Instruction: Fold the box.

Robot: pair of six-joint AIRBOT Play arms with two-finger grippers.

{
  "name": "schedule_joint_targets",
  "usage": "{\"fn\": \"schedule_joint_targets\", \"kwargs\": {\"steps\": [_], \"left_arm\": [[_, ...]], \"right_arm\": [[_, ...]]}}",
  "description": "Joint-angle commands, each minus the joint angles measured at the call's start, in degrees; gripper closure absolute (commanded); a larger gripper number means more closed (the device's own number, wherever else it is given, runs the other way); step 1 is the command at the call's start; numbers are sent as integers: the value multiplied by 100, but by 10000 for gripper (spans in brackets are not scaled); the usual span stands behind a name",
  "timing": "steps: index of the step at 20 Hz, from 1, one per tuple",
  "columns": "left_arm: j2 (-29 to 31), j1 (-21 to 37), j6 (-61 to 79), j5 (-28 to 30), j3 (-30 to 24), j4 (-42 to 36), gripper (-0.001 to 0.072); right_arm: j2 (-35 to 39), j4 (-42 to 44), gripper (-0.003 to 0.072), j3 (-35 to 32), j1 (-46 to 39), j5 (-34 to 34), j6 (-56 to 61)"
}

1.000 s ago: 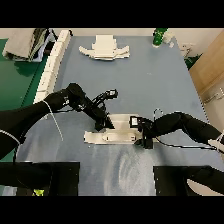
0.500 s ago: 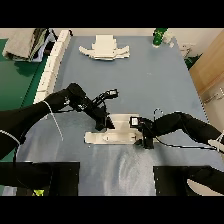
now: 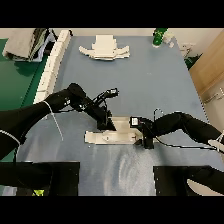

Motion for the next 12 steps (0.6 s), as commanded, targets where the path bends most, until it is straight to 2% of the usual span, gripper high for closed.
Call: {"fn": "schedule_joint_targets", "kwargs": {"steps": [1,4,6,7,8,10,12], "left_arm": [[146,105,-614,-149,-2,400,344],[688,363,-1668,-479,0,1266,345],[1128,557,-2616,-929,-2,1733,359],[1318,625,-3161,-1248,-2,1902,562],[1451,649,-3493,-1604,-4,1961,698],[1567,535,-4387,-2026,-11,1733,699],[1541,107,-5084,-1757,-136,833,698]], "right_arm": [[-4,9,125,-2,0,9,0],[-4,7,124,-2,0,9,0],[-4,7,125,-2,0,9,0],[-4,7,124,-2,0,11,0],[-4,7,124,-2,0,11,0],[-4,7,125,-2,0,11,0],[-4,7,125,-2,0,9,0]]}}
